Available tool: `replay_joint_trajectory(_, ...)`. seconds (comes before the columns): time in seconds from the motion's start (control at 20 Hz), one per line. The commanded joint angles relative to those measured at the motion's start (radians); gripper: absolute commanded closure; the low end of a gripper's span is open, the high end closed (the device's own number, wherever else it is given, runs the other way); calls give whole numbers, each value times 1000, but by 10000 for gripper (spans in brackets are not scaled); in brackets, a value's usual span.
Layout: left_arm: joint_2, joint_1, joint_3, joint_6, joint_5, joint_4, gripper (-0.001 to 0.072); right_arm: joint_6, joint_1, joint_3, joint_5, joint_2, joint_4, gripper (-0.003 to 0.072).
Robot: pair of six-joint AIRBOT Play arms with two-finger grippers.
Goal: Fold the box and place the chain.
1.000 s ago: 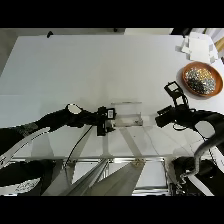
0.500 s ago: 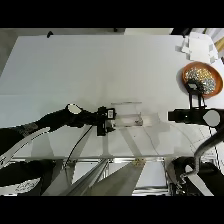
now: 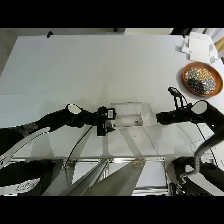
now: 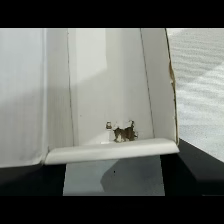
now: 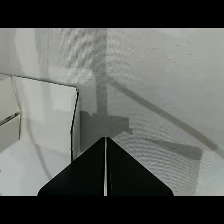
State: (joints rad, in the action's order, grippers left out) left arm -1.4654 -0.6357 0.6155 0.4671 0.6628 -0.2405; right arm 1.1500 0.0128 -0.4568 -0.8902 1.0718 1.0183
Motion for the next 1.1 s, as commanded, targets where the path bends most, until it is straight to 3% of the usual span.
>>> replay_joint_trajectory(0.0, 0, 0, 1, 0, 0, 0, 641, -51, -3, 0, 7, 36, -50, 665)
replay_joint_trajectory(0.2, 0, 0, 1, 0, 0, 0, 641, -116, -3, 0, 4, 36, -133, 665)
replay_joint_trajectory(0.95, 0, 0, 1, 0, 0, 0, 641, -131, -69, 2, 15, -14, -171, 664)
replay_joint_trajectory(1.0, 0, 0, 1, 0, 0, 0, 641, -136, -69, 2, 15, -39, -190, 657)
replay_joint_trajectory(1.05, 0, 0, 1, 0, 0, 0, 641, -138, -69, 2, 14, -65, -207, 555)
